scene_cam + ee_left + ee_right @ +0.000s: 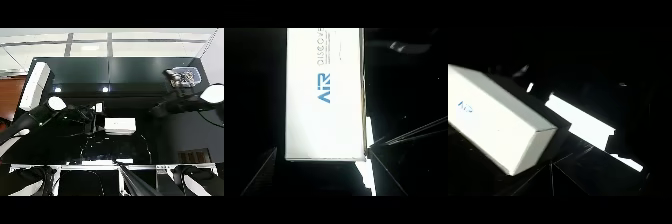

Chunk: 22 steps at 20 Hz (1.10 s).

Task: Fold the box and place the chain.

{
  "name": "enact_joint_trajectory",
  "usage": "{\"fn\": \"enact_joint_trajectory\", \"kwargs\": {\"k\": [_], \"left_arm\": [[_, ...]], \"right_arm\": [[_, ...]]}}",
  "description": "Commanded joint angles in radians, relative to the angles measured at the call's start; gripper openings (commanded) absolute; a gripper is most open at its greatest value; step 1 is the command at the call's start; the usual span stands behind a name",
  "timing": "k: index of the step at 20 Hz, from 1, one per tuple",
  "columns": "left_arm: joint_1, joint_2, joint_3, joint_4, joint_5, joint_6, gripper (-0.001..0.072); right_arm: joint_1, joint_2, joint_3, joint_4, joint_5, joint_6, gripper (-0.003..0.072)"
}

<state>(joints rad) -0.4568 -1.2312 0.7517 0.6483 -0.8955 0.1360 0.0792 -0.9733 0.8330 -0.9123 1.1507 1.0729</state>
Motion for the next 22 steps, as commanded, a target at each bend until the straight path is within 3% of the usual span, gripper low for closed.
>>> {"fn": "enact_joint_trajectory", "kwargs": {"k": [1, 5, 6, 11, 17, 22], "left_arm": [[-0.016, 0.058, 0.053, 0.008, -0.010, -0.072, 0.0708], [-0.130, -0.078, 0.170, -0.066, 0.154, -0.181, 0.0704], [-0.153, -0.130, 0.206, -0.065, 0.155, -0.237, 0.0704], [-0.209, -0.306, 0.347, -0.053, 0.006, -0.399, 0.0705], [-0.218, -0.333, 0.380, 0.089, -0.076, -0.485, 0.0704], [-0.218, -0.334, 0.387, 0.104, -0.084, -0.507, 0.0704]], "right_arm": [[-0.175, 0.065, 0.000, -0.057, 0.050, 0.007, 0.0019], [-0.216, 0.064, -0.022, -0.056, 0.005, 0.007, 0.0019], [-0.216, 0.064, -0.026, -0.056, 0.007, 0.007, 0.0019], [-0.216, 0.064, -0.030, -0.057, 0.014, 0.003, 0.0019], [-0.216, 0.064, -0.031, -0.058, 0.002, -0.013, 0.0019], [-0.216, 0.064, -0.031, -0.058, -0.016, -0.023, 0.0019]]}}
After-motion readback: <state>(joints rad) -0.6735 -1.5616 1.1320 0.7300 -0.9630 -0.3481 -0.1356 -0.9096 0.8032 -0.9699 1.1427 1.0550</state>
